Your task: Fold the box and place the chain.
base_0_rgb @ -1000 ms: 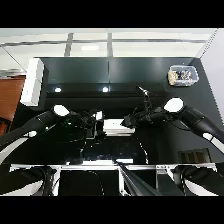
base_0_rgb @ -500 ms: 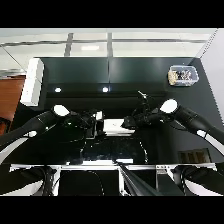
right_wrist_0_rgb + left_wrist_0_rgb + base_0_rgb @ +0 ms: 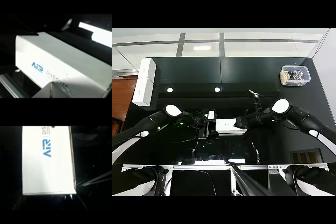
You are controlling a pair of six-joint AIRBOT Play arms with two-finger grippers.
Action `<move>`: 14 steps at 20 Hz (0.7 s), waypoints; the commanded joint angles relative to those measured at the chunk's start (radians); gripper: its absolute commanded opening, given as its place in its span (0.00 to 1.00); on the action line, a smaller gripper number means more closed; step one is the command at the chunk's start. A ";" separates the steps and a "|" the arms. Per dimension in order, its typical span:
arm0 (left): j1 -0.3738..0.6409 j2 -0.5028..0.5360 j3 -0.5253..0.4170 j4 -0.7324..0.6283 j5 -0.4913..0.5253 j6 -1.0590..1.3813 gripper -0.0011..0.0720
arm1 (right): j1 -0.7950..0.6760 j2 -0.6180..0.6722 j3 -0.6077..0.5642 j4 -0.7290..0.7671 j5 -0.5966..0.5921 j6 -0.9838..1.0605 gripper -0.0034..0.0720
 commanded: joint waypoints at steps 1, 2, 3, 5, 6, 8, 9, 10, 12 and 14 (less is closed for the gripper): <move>0.000 0.000 0.000 -0.003 -0.013 0.000 0.65 | -0.004 0.041 0.060 -0.003 0.063 -0.032 0.06; 0.000 0.000 0.000 -0.003 -0.015 0.001 0.65 | -0.013 0.065 0.091 -0.019 0.083 -0.032 0.06; 0.001 0.001 0.000 -0.002 -0.011 0.000 0.65 | -0.029 0.097 0.122 -0.045 0.106 -0.032 0.06; 0.014 0.020 0.006 0.000 -0.016 -0.029 0.85 | -0.090 0.165 0.163 -0.102 0.151 -0.029 0.06; 0.023 0.038 0.015 0.003 -0.015 -0.076 0.99 | -0.134 0.200 0.167 -0.137 0.180 -0.016 0.06; 0.043 0.087 0.049 0.069 -0.071 -0.195 0.99 | -0.232 0.262 0.167 -0.246 0.277 0.032 0.06; 0.050 0.117 0.069 0.113 -0.124 -0.249 0.99 | -0.273 0.283 0.167 -0.309 0.328 0.058 0.06; 0.053 0.141 0.088 0.144 -0.175 -0.294 0.99 | -0.312 0.302 0.166 -0.368 0.375 0.078 0.06; 0.047 0.173 0.116 0.140 -0.224 -0.361 0.99 | -0.368 0.316 0.166 -0.434 0.416 0.089 0.06; 0.011 0.167 0.150 0.126 -0.197 -0.396 0.99 | -0.398 0.316 0.166 -0.435 0.394 0.089 0.06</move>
